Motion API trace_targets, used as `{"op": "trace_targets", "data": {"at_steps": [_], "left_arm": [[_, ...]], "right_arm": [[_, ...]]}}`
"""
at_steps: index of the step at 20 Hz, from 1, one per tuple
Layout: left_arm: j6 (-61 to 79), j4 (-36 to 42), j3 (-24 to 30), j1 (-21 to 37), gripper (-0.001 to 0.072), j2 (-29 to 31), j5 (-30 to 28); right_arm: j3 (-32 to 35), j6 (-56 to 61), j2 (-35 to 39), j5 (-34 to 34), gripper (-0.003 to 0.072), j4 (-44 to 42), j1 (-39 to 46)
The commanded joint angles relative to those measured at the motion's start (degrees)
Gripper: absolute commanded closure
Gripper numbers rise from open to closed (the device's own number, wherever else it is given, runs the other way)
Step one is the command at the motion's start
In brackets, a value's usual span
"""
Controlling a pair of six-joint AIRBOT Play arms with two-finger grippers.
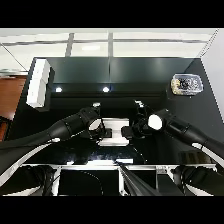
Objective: Fold the box and place the chain.
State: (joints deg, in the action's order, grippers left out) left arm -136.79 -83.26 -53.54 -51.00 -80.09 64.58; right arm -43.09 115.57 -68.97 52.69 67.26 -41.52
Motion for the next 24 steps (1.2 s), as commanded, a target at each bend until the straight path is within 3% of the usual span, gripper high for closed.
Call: {"op": "trace_targets", "data": {"at_steps": [1,4,10,11,23,24], "left_arm": [[0.07,-0.02,-0.02,0.0,0.0681,0.0,-0.02],[0.07,-0.02,-0.02,0.0,0.0681,0.0,-0.02],[0.07,-0.02,-0.02,0.0,0.0681,0.0,0.0],[0.07,0.0,-0.02,0.0,0.0681,0.0,0.0],[0.07,-0.02,-0.02,0.0,0.0681,0.0,-0.02],[0.07,0.0,-0.02,0.0,0.0681,0.0,-0.02]], "right_arm": [[-3.21,12.79,-1.07,3.41,0.0334,9.99,-4.26],[-4.59,16.39,-3.67,3.76,0.0392,9.75,-5.95],[-4.76,17.33,-7.04,5.46,0.0401,9.33,-7.17],[-4.79,17.31,-7.02,5.09,0.0448,9.33,-7.17],[-4.87,18.18,-7.04,1.44,0.045,9.33,-7.17],[-4.87,18.16,-7.04,1.4,0.0524,9.35,-7.17]]}}
